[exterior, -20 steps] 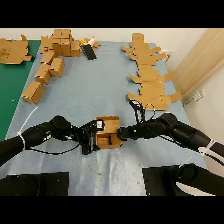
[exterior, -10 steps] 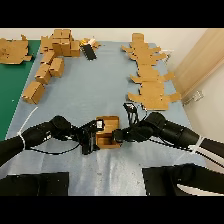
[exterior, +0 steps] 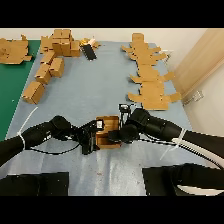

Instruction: Fold the box.

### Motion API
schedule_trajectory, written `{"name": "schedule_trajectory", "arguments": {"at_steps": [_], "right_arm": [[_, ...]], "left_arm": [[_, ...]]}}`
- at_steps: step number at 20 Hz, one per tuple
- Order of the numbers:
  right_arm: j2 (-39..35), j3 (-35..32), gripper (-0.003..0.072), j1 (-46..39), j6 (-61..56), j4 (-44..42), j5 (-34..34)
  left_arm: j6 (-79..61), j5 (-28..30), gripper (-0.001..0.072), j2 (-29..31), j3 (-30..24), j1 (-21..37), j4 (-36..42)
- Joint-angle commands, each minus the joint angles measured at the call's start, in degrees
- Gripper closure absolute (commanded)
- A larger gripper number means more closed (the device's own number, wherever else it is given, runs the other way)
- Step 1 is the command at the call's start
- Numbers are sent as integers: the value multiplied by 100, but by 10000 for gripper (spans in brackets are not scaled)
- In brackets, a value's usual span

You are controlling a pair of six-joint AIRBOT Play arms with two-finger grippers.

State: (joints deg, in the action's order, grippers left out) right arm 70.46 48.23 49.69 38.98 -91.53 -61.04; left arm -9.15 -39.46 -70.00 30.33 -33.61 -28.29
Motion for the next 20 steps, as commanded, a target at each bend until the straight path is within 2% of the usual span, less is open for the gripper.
{"name": "schedule_trajectory", "arguments": {"at_steps": [1,2,8,12,13,14,15,20], "right_arm": [[243,201,403,44,-214,63,-398],[315,254,457,44,-210,66,-409],[494,407,668,68,-210,118,-487],[487,409,680,68,-195,151,-538],[481,409,581,68,-184,151,-527],[476,435,394,68,-170,149,-544],[439,457,310,68,-144,149,-546],[-199,479,296,26,-308,275,-557]], "left_arm": [[-2,2,282,-2,-4,2,-2],[-2,0,282,-2,-4,2,-2],[-2,0,282,-2,-4,2,-2],[-2,0,282,-2,-4,2,-2],[-2,0,282,-2,-4,2,-2],[-2,0,282,-2,-4,2,-2],[-2,0,282,-2,-4,2,-2],[-2,0,282,-2,-4,2,-2]]}}
